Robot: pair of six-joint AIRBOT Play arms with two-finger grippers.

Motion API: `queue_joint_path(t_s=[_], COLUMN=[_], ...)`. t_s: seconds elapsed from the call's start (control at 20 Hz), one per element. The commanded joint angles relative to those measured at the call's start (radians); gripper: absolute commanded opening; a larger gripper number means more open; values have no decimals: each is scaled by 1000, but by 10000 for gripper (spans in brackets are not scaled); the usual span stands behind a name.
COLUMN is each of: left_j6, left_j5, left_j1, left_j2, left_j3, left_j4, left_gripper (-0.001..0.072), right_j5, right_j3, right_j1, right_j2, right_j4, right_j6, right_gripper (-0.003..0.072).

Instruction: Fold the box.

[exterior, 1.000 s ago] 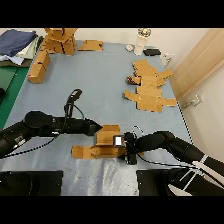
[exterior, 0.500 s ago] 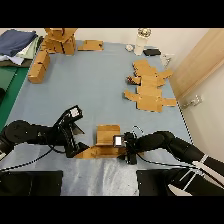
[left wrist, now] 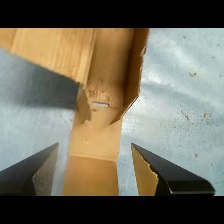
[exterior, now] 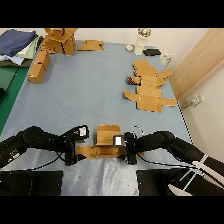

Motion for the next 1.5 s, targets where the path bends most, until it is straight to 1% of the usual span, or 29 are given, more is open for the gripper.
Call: queue_joint_path(t_s=[0.0,0.15,0.35,0.4,0.45,0.65,0.7,0.75,0.8,0.85,0.9,1.05,1.2,1.3,1.35,1.4,1.45], left_j6=[157,161,168,168,172,175,175,176,178,180,183,196,307,353,359,359,359], left_j5=[65,106,145,152,156,156,157,158,158,158,156,158,158,158,156,154,154], left_j1=[-44,-70,-99,-99,-99,-99,-99,-99,-99,-99,-99,-99,-99,-99,-99,-99,-99], left_j2=[-64,-101,-107,-107,-107,-122,-127,-131,-134,-136,-137,-137,-142,-154,-161,-166,-168], left_j3=[-16,-16,-16,-16,-16,-14,-13,-12,-11,-11,-11,-11,-11,-10,-10,-9,-8], left_j4=[-119,-126,-162,-169,-170,-175,-174,-175,-179,-187,-190,-201,-307,-349,-354,-353,-353], left_gripper=[699,699,695,590,522,518,381,322,321,288,222,224,223,223,196,63,60], right_j5=[0,0,0,0,0,0,0,0,0,0,0,0,0,0,0,0,0], right_j3=[0,0,0,0,0,0,0,0,0,0,0,0,0,0,0,0,0], right_j1=[0,0,0,0,0,0,0,0,0,0,0,0,0,0,0,0,0], right_j2=[0,0,0,0,0,0,0,0,0,0,0,0,0,0,0,0,0], right_j4=[0,0,0,0,0,0,0,0,0,0,0,0,0,0,0,0,0], right_j6=[0,0,0,0,0,0,0,0,0,0,0,0,0,0,0,0,0], right_gripper=[563,563,563,563,563,563,562,563,563,563,562,563,563,563,563,563,563])
